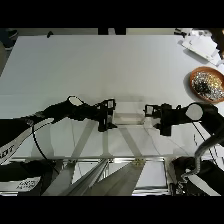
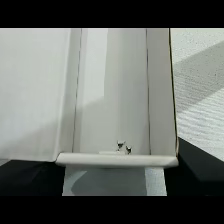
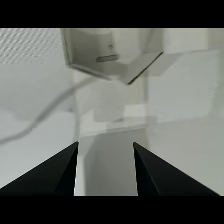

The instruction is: Fold the box and place the chain.

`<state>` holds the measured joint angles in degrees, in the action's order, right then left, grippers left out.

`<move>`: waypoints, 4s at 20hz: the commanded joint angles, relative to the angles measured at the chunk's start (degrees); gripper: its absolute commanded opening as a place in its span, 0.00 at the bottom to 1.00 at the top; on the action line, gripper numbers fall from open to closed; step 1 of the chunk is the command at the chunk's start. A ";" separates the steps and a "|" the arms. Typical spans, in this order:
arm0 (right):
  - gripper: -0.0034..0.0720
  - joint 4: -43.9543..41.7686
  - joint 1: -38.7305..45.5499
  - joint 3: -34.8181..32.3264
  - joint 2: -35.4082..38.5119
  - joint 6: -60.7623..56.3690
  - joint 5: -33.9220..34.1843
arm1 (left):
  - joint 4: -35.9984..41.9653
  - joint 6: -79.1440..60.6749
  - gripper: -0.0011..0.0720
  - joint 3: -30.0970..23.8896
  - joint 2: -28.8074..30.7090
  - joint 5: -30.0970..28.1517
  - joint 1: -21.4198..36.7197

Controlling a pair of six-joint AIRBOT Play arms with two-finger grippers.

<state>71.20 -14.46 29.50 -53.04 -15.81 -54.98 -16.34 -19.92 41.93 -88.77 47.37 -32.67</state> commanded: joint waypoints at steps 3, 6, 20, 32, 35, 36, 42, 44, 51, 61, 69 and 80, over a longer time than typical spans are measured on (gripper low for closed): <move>0.54 -6.40 -1.18 -1.92 -2.08 2.25 12.79 | 0.00 0.00 0.39 0.00 -0.02 0.00 0.07; 0.44 -10.29 -1.20 -1.92 -3.54 5.55 12.07 | 0.00 0.00 0.39 0.00 -0.02 0.00 0.07; 0.33 -13.42 -3.93 -1.92 -4.61 11.87 9.62 | 0.00 -0.02 0.39 0.00 -0.02 0.00 0.07; 0.25 -17.49 -5.75 -1.90 -4.74 13.57 11.21 | 0.00 0.00 0.39 0.00 -0.02 0.00 0.07; 0.17 -17.68 -6.78 -1.90 -5.62 13.79 12.68 | 0.00 0.00 0.39 0.00 -0.02 0.00 0.07; 0.17 -17.64 -6.78 -1.90 -6.12 13.77 12.59 | 0.00 0.00 0.39 0.00 -0.02 0.00 0.07; 0.17 -17.70 -6.80 -1.90 -7.65 13.77 12.59 | 0.00 0.00 0.39 0.00 -0.02 0.00 0.07; 0.17 -17.70 -6.80 -1.90 -7.69 13.79 12.66 | 0.00 0.00 0.39 0.00 -0.02 0.00 0.07; 0.45 -25.38 -7.63 -1.90 -7.72 19.39 13.51 | 0.00 0.00 0.39 0.00 -0.02 0.00 0.07; 0.66 -24.85 -8.33 -1.92 -10.08 19.28 14.10 | 0.00 0.00 0.39 0.00 -0.02 0.00 0.07; 0.46 -24.59 -8.26 -1.11 -5.81 19.28 14.45 | 0.02 0.00 0.39 0.00 -0.02 0.00 0.07; 0.07 -12.94 9.77 -1.05 13.97 -30.99 -0.96 | 0.00 0.00 0.39 0.00 -0.02 0.00 0.07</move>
<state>50.76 -12.19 28.38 -41.91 -22.81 -49.89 -16.29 -19.90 41.93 -88.77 47.35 -32.64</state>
